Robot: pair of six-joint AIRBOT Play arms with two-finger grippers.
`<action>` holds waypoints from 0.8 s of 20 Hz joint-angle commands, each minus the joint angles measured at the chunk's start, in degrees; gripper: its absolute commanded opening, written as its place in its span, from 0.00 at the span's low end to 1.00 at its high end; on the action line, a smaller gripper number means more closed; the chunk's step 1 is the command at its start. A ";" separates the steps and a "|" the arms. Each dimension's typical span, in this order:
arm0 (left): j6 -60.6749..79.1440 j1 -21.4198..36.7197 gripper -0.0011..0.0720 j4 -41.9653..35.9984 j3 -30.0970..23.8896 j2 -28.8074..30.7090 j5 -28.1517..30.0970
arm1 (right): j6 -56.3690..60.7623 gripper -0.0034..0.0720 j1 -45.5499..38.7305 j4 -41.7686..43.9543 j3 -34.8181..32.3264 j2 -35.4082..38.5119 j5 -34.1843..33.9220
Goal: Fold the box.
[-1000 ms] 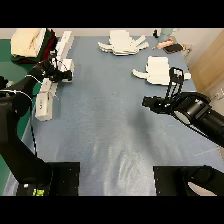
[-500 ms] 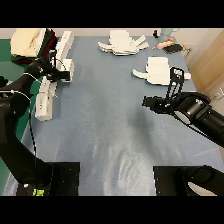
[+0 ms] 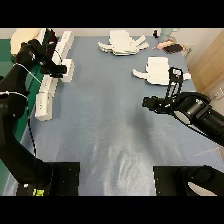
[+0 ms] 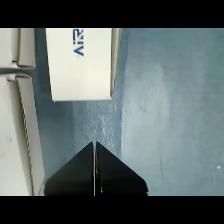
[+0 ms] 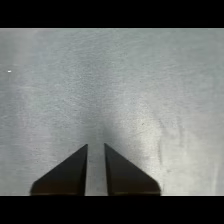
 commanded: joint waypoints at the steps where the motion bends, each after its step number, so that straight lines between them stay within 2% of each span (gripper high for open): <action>1: 0.13 -0.79 0.04 -0.74 3.21 0.92 -12.26 | -5.49 0.32 -0.04 1.51 1.36 -0.92 -0.04; 3: 0.13 -2.03 0.03 -0.76 3.15 3.89 -12.37 | -8.83 0.32 -0.04 3.17 4.68 -3.45 0.07; 4: 0.15 -3.28 0.03 -0.79 3.15 6.12 -11.63 | -10.49 0.28 -0.42 4.46 6.86 -5.25 0.09; 5: 0.22 -4.85 0.03 -0.76 2.67 8.57 -10.60 | -11.93 0.15 -1.11 6.34 9.55 -7.65 0.22; 6: 0.44 -6.95 0.03 -0.74 1.66 11.56 -9.60 | -13.77 0.14 -2.10 8.50 12.24 -10.05 0.33; 7: 0.63 -9.07 0.03 -0.70 0.31 14.32 -8.63 | -16.68 0.05 -3.10 11.04 15.32 -12.79 1.11; 9: 0.63 -13.44 0.03 -0.04 -4.81 20.52 -5.40 | -22.47 0.05 -4.37 15.85 21.59 -18.05 4.07; 11: 0.48 -17.38 0.03 0.35 -13.38 27.34 -0.11 | -26.47 0.05 -4.42 18.45 27.41 -22.60 7.63; 13: -0.92 -20.85 0.03 0.33 -24.59 34.91 6.86 | -28.09 0.05 -4.42 21.03 31.58 -25.86 9.79; 16: -4.11 -25.05 0.03 0.28 -41.38 45.81 15.63 | -28.30 0.05 -4.39 25.81 33.73 -27.87 9.86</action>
